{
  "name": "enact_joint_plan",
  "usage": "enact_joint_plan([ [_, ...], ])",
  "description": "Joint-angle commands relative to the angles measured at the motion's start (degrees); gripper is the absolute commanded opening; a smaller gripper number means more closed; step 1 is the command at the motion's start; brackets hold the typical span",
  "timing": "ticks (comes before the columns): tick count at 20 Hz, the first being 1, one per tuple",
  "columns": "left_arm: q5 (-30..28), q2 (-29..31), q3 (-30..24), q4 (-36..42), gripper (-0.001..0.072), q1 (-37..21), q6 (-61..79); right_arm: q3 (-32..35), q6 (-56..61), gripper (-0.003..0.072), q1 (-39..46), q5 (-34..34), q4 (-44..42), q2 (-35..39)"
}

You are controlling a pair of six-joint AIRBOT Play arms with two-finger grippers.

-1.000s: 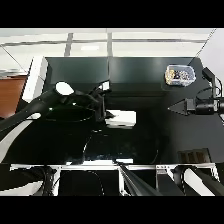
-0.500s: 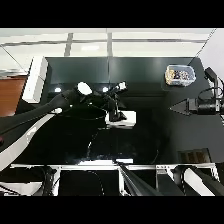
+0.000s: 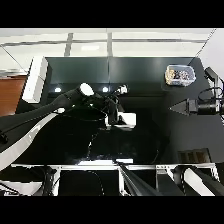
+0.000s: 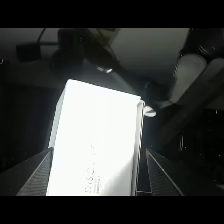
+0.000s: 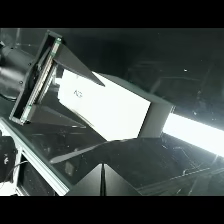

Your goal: Fold the box and place the chain.

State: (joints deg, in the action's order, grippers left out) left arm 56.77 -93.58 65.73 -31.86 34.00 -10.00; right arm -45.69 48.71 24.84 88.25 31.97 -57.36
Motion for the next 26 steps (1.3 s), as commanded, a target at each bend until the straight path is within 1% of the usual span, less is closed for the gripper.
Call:
enact_joint_plan([
  [1,0.9,0.0,0.1,-1.8,0.0716,0.1,1.7,0.0,-0.3,0.0013,0.0,0.0,0.0,0.0],
  [5,1.3,0.0,2.1,-8.2,0.0716,1.6,2.2,0.0,-0.3,0.0013,0.0,-0.5,0.0,0.0],
  [10,1.8,-0.3,3.0,-12.1,0.0716,3.8,2.0,0.0,-0.3,0.0013,0.0,-0.5,0.0,0.0],
  [12,0.6,-0.4,3.0,-14.7,0.0716,4.9,2.0,0.0,-0.3,0.0013,0.0,-0.5,0.0,0.0],
  [15,-2.8,-1.4,3.0,-18.2,0.0715,6.6,1.4,0.0,-0.3,0.0013,0.0,-0.5,0.0,0.0],
  [16,-3.9,-1.6,3.0,-20.3,0.0715,7.2,-1.7,0.0,-0.3,0.0013,0.0,-0.5,0.0,0.0],
  [17,-3.6,-1.4,3.0,-23.6,0.0713,8.1,-5.1,0.0,-0.1,0.0013,0.0,-0.5,0.0,0.0],
  [18,-2.7,-0.9,3.0,-26.5,0.0659,8.6,-8.3,0.0,0.1,0.0013,0.0,-0.4,0.0,0.0],
  [20,-2.5,0.9,3.1,-29.9,0.0399,8.4,-15.4,0.0,0.1,0.0013,0.0,-0.6,0.0,0.0],
  [21,-2.1,2.6,3.2,-31.3,0.0333,7.8,-18.4,0.0,0.1,0.0013,0.0,-0.7,0.0,0.0],
  [22,-1.3,4.6,3.2,-32.8,0.0331,7.1,-21.3,0.0,0.1,0.0013,0.0,-0.7,0.0,0.0],
  [23,-0.1,6.9,3.3,-34.4,0.0277,5.9,-24.8,0.0,0.1,0.0013,0.0,-0.6,0.0,0.0],
  [26,5.6,13.8,2.8,-42.6,0.0276,-1.0,-40.7,0.0,0.1,0.0013,0.0,-0.7,0.0,0.0],
])
